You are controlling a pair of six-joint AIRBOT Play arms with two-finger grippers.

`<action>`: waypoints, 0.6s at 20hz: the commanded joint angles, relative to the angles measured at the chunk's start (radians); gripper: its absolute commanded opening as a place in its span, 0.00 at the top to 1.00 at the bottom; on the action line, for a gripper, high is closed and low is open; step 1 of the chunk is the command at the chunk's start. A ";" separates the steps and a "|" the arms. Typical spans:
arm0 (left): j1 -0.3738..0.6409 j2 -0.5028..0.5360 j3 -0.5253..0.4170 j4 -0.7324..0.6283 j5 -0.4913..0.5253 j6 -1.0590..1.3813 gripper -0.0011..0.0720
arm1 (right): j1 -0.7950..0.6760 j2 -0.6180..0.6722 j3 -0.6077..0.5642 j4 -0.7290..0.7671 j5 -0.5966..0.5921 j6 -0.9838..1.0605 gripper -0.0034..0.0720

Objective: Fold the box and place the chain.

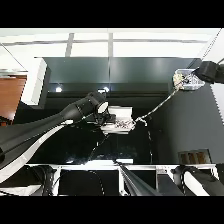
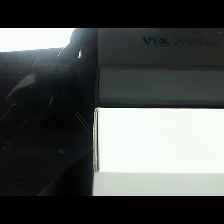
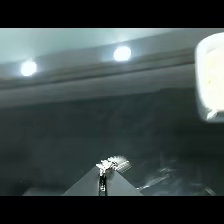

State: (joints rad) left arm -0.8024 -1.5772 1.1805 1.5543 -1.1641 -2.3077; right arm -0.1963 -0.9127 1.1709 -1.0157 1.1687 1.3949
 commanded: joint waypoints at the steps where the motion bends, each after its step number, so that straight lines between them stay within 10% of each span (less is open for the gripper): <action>1: 0.001 -0.001 0.001 0.000 0.000 0.000 0.94 | 0.022 0.072 -0.010 0.137 0.238 -0.062 0.93; 12: 0.001 -0.001 0.001 0.000 0.000 0.000 0.94 | 0.423 0.001 -0.257 0.406 0.002 -0.094 0.93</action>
